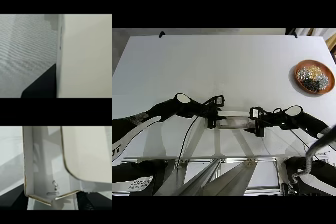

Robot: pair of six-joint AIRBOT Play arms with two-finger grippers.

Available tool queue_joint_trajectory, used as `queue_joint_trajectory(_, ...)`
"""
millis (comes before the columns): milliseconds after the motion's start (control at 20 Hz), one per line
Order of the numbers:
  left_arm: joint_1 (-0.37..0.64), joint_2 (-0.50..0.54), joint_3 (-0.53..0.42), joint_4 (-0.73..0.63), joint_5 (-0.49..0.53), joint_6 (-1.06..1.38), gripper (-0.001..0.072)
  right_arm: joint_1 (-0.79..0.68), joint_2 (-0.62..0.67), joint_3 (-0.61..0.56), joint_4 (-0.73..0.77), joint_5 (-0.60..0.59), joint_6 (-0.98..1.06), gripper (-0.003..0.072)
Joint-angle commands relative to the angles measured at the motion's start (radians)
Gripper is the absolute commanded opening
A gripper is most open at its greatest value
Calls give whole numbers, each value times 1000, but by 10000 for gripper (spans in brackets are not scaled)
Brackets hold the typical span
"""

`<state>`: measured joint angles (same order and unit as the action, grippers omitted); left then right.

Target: Fold the box and place the chain.

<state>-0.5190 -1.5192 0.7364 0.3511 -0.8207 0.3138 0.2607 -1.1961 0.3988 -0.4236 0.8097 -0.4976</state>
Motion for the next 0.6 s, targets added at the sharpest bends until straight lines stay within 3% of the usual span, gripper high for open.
queue_joint_trajectory(0, 0, 1, 0, 1, 1, 0, 11, 0, -1, 0, 13, -21, -35, 596)
queue_joint_trajectory(550, 0, 1, 0, 1, 1, 0, 11, 45, -1, 0, 2, -42, -30, 596)
